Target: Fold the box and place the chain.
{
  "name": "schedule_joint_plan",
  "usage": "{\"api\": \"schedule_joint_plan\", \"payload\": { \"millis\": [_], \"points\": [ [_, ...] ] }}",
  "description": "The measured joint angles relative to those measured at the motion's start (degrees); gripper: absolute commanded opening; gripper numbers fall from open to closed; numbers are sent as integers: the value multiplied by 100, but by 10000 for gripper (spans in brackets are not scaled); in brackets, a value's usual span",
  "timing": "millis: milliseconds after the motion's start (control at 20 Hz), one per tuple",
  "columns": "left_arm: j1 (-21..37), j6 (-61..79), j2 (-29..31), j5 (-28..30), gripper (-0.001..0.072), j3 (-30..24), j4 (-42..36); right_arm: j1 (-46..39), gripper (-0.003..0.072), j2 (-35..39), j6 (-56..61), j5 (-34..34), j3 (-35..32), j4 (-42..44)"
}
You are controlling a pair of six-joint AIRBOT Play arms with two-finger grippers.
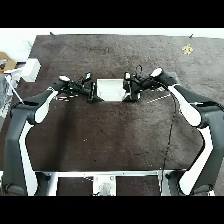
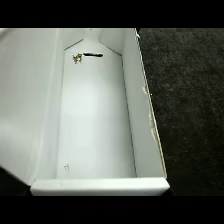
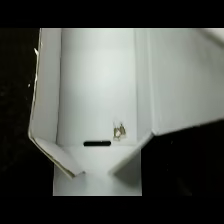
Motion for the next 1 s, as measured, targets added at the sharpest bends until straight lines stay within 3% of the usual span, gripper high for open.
{"api": "schedule_joint_plan", "payload": {
  "millis": [400,450,500,550,750,1000],
  "points": [
    [0,2,0,-22,401,0,15,-2,670,844,813,599,4,-431],
    [0,2,0,2,401,0,13,-2,437,942,1003,634,2,-396],
    [0,0,0,20,401,0,11,0,101,1036,1204,667,4,-282],
    [0,2,0,31,401,0,11,0,4,1102,1370,699,4,-131],
    [0,-4,0,66,401,0,7,22,5,1152,1731,756,-4,745],
    [0,-4,0,101,401,0,-2,81,5,846,1864,120,-9,1340]
  ]
}}
